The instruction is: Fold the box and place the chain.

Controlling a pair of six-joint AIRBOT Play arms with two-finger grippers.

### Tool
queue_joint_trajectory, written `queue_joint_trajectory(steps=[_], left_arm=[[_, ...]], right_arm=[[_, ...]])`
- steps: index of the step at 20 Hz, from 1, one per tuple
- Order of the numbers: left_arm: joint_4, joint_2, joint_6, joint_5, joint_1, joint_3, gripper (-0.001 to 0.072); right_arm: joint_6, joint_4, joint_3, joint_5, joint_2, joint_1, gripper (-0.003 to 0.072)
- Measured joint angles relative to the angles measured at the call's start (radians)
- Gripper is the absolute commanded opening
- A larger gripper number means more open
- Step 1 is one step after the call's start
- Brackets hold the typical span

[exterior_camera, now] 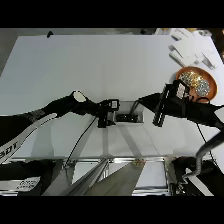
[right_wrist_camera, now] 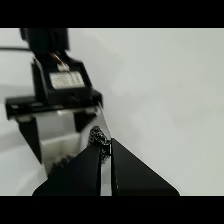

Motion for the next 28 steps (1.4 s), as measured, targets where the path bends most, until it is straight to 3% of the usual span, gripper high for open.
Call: queue_joint_trajectory(steps=[5, 6, 7, 8, 9, 10, 14, 17, 20, 24, 28], left_arm=[[0.0, 0.0, 0.0, 0.0, 0.0, 0.0, 0.0139], [0.0, 0.0, 0.0, 0.0, 0.0, 0.0, 0.0139], [0.0, 0.0, 0.0, 0.0, 0.0, 0.0, 0.0139], [0.0, 0.0, 0.0, 0.0, 0.0, 0.0, 0.0139], [0.0, 0.0, 0.0, 0.0, 0.0, 0.0, 0.0139], [0.0, 0.0, 0.0, 0.0, 0.0, 0.0, 0.0139], [0.0, 0.0, 0.0, 0.0, 0.0, 0.0, 0.0139], [0.0, 0.0, 0.0, 0.0, 0.0, 0.0, 0.0139], [0.0, 0.0, 0.0, 0.0, 0.0, 0.0, 0.0139], [0.0, 0.0, 0.0, 0.0, 0.0, 0.0, 0.0139], [0.0, 0.0, 0.0, 0.0, 0.0, 0.0, 0.0139]], right_arm=[[-0.013, 0.019, 0.0, -0.038, -0.102, 0.048, 0.0023], [-0.014, -0.008, 0.0, -0.039, -0.127, 0.051, 0.0068], [-0.013, -0.037, 0.0, -0.039, -0.15, 0.054, 0.0164], [-0.012, -0.067, 0.0, -0.038, -0.173, 0.056, 0.0309], [-0.012, -0.088, 0.001, -0.031, -0.191, 0.057, 0.036], [-0.012, -0.105, 0.006, -0.018, -0.205, 0.057, 0.0332], [0.02, -0.135, 0.163, 0.093, -0.267, 0.024, 0.0033], [0.146, -0.177, 0.359, 0.203, -0.378, -0.02, 0.0019], [0.311, -0.238, 0.479, 0.222, -0.511, -0.037, 0.0019], [0.47, -0.343, 0.53, 0.257, -0.66, -0.026, 0.0019], [0.549, -0.406, 0.532, 0.311, -0.724, 0.011, 0.002]])
